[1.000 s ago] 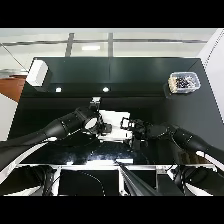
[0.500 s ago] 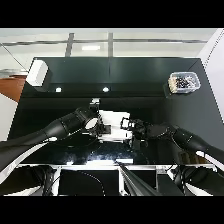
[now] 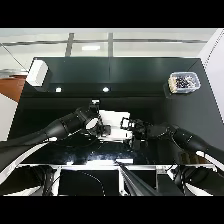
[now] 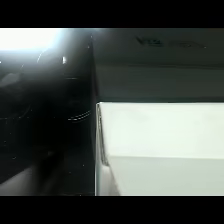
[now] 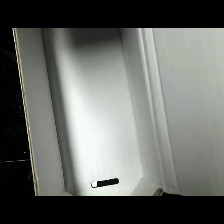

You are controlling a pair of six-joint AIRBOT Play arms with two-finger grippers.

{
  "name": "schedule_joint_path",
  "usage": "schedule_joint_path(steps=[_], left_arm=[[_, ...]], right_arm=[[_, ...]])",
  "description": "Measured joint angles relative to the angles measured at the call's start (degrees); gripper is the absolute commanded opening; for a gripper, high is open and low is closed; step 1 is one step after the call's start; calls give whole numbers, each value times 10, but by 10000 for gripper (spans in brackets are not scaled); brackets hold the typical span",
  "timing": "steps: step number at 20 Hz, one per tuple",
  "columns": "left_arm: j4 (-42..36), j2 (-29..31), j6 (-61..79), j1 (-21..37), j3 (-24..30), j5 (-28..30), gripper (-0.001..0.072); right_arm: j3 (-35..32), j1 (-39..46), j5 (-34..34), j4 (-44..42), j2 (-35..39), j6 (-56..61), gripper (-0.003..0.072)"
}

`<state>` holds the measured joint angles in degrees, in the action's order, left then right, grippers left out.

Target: Fold the box and place the chain.

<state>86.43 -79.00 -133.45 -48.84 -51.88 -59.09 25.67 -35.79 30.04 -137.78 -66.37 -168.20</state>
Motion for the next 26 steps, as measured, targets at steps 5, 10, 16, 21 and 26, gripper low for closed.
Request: schedule_joint_path(steps=[5,10,16,21,26], left_arm=[[5,0,0,5,0,0,363],[3,0,7,5,0,10,28],[1,1,15,8,0,9,28],[1,13,15,10,1,-11,27],[16,12,15,7,1,-16,27]], right_arm=[[0,0,0,0,0,0,354],[0,0,0,0,0,1,355],[0,0,4,13,17,3,700],[10,0,35,68,74,15,699],[14,0,48,94,92,16,536]])
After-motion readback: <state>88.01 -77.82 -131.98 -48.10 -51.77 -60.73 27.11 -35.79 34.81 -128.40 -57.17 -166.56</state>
